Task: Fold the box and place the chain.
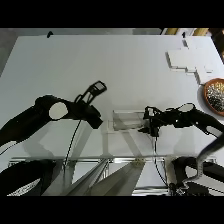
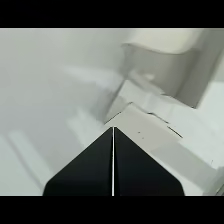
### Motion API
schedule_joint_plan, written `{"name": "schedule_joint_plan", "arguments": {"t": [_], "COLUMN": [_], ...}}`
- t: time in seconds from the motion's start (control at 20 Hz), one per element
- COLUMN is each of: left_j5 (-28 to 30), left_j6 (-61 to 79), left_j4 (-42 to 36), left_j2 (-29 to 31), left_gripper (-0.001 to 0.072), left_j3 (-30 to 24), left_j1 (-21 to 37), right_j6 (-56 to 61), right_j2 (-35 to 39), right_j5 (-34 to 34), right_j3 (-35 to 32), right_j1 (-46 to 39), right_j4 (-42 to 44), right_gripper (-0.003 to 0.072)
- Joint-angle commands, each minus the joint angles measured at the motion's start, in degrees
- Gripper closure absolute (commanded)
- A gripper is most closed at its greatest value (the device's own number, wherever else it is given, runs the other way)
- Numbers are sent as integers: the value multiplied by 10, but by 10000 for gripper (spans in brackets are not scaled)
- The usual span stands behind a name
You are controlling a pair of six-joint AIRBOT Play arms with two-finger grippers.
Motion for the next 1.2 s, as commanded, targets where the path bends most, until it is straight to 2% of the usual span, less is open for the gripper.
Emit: {"name": "schedule_joint_plan", "arguments": {"t": [0.0,0.15,0.3,0.55,0.85,1.15], "left_j5": [-3,31,31,29,23,39], "left_j6": [-262,-271,-270,-242,-247,-246], "left_j4": [14,-47,-86,-162,-166,-207], "left_j2": [-9,-56,-96,-98,-128,-107], "left_gripper": [705,705,701,701,701,701], "left_j3": [-20,-60,-62,-62,-62,-61], "left_j1": [38,43,38,34,12,9], "right_j6": [0,0,0,0,0,0], "right_j2": [0,0,0,0,0,0], "right_j5": [1,1,1,1,1,1], "right_j3": [0,0,0,0,0,0], "right_j1": [0,0,0,0,0,0], "right_j4": [-1,-1,-1,-1,-1,-1], "right_gripper": [346,346,346,346,346,346]}}
